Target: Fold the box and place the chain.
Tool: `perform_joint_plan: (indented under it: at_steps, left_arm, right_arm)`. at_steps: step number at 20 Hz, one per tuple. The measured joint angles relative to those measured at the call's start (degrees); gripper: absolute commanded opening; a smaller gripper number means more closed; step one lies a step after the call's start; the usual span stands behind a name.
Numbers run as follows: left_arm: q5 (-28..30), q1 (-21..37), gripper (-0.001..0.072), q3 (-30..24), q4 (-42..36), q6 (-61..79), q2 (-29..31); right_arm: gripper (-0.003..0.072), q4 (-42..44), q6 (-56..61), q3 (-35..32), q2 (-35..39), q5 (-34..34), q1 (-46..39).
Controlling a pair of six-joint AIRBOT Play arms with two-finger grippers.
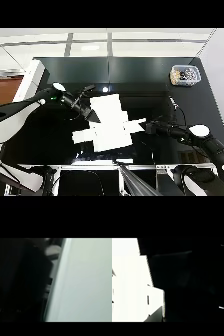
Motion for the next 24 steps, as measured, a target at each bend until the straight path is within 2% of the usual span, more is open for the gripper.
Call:
perform_joint_plan:
  at_steps: [1,2,3,4,5,6,10,14,16,19,24]
  left_arm:
    - [-1.1,0.0,0.011,0.7,0.5,0.7,-0.6]
    - [-2.3,0.0,0.0026,1.3,0.7,1.4,-1.2]
    - [-2.9,0.0,0.0026,1.7,0.7,2.2,-1.7]
    - [-3.7,0.0,0.0025,2.1,0.7,2.6,-2.0]
    - [-3.9,-0.1,0.0024,2.4,1.3,2.9,-2.3]
    - [-3.8,0.0,0.0023,2.7,1.4,3.2,-2.5]
    - [-4.7,0.0,0.002,3.0,1.3,3.0,-1.5]
    - [-2.6,-0.1,0.0021,-1.4,-2.0,6.7,6.4]
    - [1.7,-0.8,0.0023,-6.4,-4.6,11.9,12.8]
    - [9.6,-3.0,0.0023,-12.1,-5.6,23.9,19.2]
    - [24.3,-7.1,0.0025,-14.9,-4.1,39.3,22.5]
  right_arm:
    - [0.0012,0.0,0.0,0.0,0.0,0.0,0.0]
    - [0.0013,0.0,0.0,0.0,0.0,0.0,0.0]
    - [0.0032,0.0,0.0,0.0,0.0,0.0,0.0]
    - [0.0276,0.0,0.0,0.0,0.0,0.1,0.0]
    - [0.0593,-0.2,0.0,0.0,0.0,-0.1,0.0]
    - [0.0675,-0.3,0.0,0.1,0.0,-0.5,-0.1]
    - [0.0675,-5.1,0.0,5.3,0.1,0.1,-4.0]
    - [0.0675,-20.9,-0.3,17.7,0.1,8.3,-9.0]
    - [0.0675,-28.2,-2.3,22.1,0.1,12.4,-10.1]
    - [0.0675,-34.3,-7.5,24.0,0.0,16.6,-10.3]
    - [0.0675,-37.9,-15.1,21.0,0.0,18.4,-9.5]
